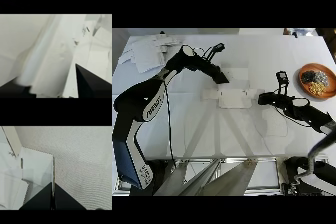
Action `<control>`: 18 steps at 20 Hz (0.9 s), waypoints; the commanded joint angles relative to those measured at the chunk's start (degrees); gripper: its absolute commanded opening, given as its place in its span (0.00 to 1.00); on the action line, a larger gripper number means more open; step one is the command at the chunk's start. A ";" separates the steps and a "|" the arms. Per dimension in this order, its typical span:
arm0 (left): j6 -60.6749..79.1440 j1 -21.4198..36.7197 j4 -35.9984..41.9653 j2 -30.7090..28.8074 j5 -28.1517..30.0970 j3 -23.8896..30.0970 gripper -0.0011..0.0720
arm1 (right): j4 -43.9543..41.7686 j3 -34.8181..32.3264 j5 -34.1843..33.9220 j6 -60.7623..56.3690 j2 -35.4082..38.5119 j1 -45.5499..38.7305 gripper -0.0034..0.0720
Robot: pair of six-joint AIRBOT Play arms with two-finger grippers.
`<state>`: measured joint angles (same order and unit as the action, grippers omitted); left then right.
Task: Fold the box and place the chain.
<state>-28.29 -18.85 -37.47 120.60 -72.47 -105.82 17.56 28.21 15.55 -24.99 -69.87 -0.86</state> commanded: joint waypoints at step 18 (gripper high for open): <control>11.58 -0.55 -0.70 -0.02 -4.52 -0.07 0.03 | 0.00 0.00 0.02 0.00 -0.02 0.07 0.06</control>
<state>-17.04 -19.35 -38.13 120.60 -76.75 -105.84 17.56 28.21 15.53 -24.99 -69.87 -0.86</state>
